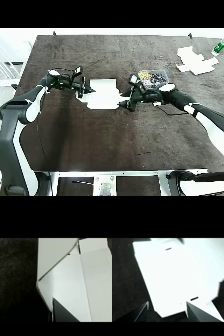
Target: Fold the box and place the chain.
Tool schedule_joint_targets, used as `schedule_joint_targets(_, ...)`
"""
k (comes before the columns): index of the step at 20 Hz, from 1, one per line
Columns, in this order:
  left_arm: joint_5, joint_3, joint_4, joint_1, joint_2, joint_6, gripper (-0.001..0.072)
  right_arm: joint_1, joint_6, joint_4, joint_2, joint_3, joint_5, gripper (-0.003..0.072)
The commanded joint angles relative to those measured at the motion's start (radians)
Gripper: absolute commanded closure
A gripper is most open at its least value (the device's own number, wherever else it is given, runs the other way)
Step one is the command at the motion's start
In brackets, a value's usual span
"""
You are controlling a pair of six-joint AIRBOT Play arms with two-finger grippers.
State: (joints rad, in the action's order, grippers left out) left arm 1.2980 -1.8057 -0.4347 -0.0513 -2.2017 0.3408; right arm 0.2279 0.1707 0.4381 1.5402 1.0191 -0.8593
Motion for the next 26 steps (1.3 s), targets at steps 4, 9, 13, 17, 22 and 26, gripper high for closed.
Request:
schedule_joint_targets(4,-0.001,0.0,0.001,0.0,-0.001,0.0,0.0687,0.126,0.051,0.183,0.053,0.001,0.126,0.013)
schedule_joint_targets(9,0.0,0.0,0.001,0.0,-0.001,0.0,0.0687,0.154,0.051,0.184,0.066,0.002,0.211,0.0131)
schedule_joint_targets(13,0.0,0.0,0.001,0.0,-0.001,0.0,0.0687,0.176,0.05,0.178,0.087,0.003,0.328,0.0131)
schedule_joint_targets(17,0.0,0.0,0.001,0.0,-0.001,0.0,0.0687,0.135,-0.013,0.141,0.038,0.027,0.337,0.0131)
schedule_joint_targets(22,0.002,0.0,0.001,0.0,-0.001,0.0,0.0687,0.116,-0.012,0.119,0.022,0.067,0.335,0.013)
schedule_joint_targets(26,0.002,0.0,0.001,0.0,-0.001,0.0,0.0687,0.116,0.025,0.113,0.048,0.084,0.332,0.0131)
